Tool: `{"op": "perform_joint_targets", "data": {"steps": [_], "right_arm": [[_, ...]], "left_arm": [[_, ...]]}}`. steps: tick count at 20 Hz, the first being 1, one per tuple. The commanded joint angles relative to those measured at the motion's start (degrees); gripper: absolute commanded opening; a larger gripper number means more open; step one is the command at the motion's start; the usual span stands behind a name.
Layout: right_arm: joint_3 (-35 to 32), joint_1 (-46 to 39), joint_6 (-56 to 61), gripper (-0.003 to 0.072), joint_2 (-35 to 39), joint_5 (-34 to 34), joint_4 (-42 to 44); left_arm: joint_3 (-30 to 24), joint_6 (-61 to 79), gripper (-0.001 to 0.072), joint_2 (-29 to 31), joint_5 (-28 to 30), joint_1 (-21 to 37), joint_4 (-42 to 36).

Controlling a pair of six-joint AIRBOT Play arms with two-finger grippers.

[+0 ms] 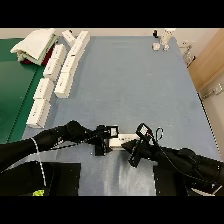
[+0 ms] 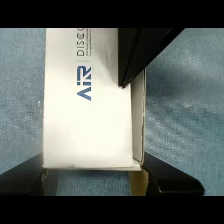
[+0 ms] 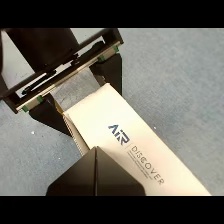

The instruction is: Fold the box.

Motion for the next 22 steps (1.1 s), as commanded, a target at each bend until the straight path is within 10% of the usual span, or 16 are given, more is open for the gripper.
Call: {"op": "perform_joint_targets", "data": {"steps": [1,16,22], "right_arm": [[-0.2,0.1,0.3,0.0004,-1.5,-0.2,-0.2],[4.7,-1.1,0.2,0.0022,6.2,-0.4,-11.3],[14.5,-15.5,0.3,0.0019,3.3,-13.3,-27.5]], "left_arm": [[0.0,0.1,0.0456,0.0,0.0,0.0,0.0],[0.0,0.1,0.0456,0.0,0.0,0.0,0.0],[0.0,0.1,0.0456,0.0,0.0,0.0,0.0]]}}
